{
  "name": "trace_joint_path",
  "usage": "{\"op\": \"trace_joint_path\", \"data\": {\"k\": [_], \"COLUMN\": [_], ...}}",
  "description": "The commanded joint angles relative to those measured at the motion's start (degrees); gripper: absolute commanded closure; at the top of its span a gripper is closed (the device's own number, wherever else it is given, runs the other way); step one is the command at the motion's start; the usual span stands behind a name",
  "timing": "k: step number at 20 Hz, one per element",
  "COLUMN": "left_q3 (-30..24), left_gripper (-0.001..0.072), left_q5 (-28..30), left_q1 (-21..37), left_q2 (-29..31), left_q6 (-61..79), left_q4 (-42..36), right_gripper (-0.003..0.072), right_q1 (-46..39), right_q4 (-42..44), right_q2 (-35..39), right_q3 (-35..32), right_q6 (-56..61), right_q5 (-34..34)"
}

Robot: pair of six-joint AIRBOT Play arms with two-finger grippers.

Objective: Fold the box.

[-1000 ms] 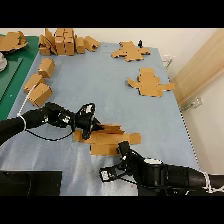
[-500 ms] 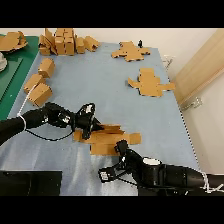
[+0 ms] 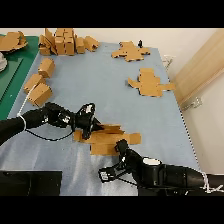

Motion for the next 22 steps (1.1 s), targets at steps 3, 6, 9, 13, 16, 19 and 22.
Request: {"op": "trace_joint_path", "data": {"k": [3,6,9,13,16,19,22], "left_q3": [0.1,0.1,0.1,0.1,0.1,0.1,0.1], "left_gripper": [0.0696,0.0696,0.0696,0.0696,0.0696,0.0696,0.0696], "left_q5": [0.0,0.0,0.0,0.0,0.0,0.0,0.0], "left_q1": [0.0,0.0,0.0,0.0,0.0,0.0,0.0], "left_q2": [0.0,0.0,0.0,0.0,0.0,0.0,0.0], "left_q6": [0.0,0.0,0.0,0.0,0.0,0.0,0.0], "left_q4": [0.0,0.0,0.0,0.0,0.0,0.0,0.0], "right_gripper": [0.0185,0.0185,0.0185,0.0185,0.0185,0.0185,0.0185], "right_q1": [0.0,0.0,0.0,0.0,-0.2,-0.2,-0.2], "right_q4": [2.5,2.6,3.0,0.9,0.5,-0.3,-0.3], "right_q2": [0.0,0.0,0.7,0.3,-0.4,-1.0,-0.7], "right_q3": [0.0,0.0,0.0,0.0,0.0,0.0,0.1], "right_q6": [-1.6,-1.9,-1.9,-1.9,-1.9,-1.9,-1.9], "right_q5": [-2.3,-2.3,-2.3,-2.3,-2.0,-0.5,1.0]}}
